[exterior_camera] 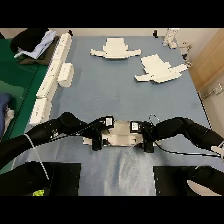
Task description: Fold the box.
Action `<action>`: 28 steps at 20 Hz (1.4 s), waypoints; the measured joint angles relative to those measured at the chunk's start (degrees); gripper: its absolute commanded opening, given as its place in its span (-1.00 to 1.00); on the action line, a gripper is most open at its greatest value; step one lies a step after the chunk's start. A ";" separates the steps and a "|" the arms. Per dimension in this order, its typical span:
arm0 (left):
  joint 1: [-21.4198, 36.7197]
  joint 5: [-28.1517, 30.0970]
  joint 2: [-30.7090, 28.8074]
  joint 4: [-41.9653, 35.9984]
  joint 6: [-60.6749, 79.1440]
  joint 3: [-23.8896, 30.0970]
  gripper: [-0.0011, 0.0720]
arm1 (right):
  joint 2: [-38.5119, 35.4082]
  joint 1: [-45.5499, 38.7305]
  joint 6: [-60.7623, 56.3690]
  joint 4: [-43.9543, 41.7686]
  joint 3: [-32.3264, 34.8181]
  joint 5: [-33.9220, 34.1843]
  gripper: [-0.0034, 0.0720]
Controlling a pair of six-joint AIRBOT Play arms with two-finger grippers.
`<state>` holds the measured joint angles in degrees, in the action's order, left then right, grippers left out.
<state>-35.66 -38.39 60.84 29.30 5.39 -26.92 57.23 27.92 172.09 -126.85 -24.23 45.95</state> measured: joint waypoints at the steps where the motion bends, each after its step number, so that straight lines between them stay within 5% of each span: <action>1: 0.00 -0.07 0.04 0.04 -0.04 0.00 -0.43 | 0.02 0.00 0.00 0.00 0.00 0.00 0.59; 3: 0.00 -0.48 -0.37 1.09 -1.03 0.00 -0.93 | 0.02 0.00 0.02 0.00 0.00 0.00 0.59; 10: 1.46 -4.13 -9.70 15.32 -26.45 -0.59 -0.93 | 0.02 0.00 0.00 0.00 0.00 0.00 0.59; 16: 11.43 -12.44 -18.78 29.07 -60.11 -0.76 -0.93 | 0.02 0.00 0.00 0.00 0.00 0.00 0.59; 22: 26.51 -20.52 -16.74 33.16 -79.93 -0.46 -0.93 | 0.02 0.00 0.00 0.00 0.00 0.00 0.59; 28: 30.64 -21.16 -10.32 24.61 -80.50 2.47 -0.93 | 0.02 0.00 -0.02 0.00 0.00 0.00 0.59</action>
<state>-5.02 -59.55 50.52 53.91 -75.11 -24.45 57.25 27.92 172.07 -126.85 -24.23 45.95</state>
